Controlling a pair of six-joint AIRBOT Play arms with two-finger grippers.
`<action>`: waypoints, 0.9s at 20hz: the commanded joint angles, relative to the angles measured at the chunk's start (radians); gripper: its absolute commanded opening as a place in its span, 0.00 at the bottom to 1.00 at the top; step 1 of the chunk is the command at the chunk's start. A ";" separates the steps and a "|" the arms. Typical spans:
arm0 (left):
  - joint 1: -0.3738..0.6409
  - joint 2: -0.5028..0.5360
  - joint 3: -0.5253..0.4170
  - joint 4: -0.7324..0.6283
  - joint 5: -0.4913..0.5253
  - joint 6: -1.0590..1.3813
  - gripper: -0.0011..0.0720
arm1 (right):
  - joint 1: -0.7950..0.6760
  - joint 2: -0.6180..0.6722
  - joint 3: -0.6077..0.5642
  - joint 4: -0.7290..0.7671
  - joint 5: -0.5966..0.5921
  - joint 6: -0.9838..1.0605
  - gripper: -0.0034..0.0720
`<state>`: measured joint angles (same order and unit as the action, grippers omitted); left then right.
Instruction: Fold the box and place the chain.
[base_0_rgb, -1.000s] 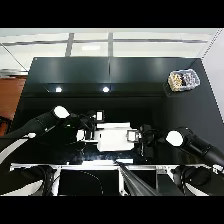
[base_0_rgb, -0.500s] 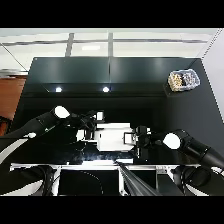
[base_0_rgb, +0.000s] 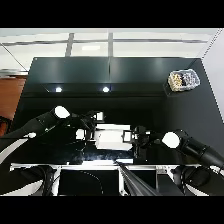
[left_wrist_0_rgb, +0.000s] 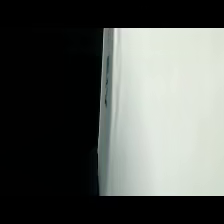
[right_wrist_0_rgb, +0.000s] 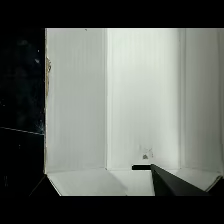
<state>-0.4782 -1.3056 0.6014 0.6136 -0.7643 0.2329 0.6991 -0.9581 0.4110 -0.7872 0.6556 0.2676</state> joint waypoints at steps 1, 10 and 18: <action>0.000 -0.001 -0.001 -0.001 0.002 -0.002 0.06 | -0.008 0.001 0.020 0.022 -0.002 0.060 0.98; 0.000 -0.001 -0.001 -0.001 0.001 -0.005 0.06 | -0.122 0.023 0.065 -0.044 -0.018 0.088 0.99; 0.000 -0.001 -0.001 -0.001 0.001 -0.005 0.06 | -0.127 0.018 0.066 -0.029 -0.051 -0.019 0.99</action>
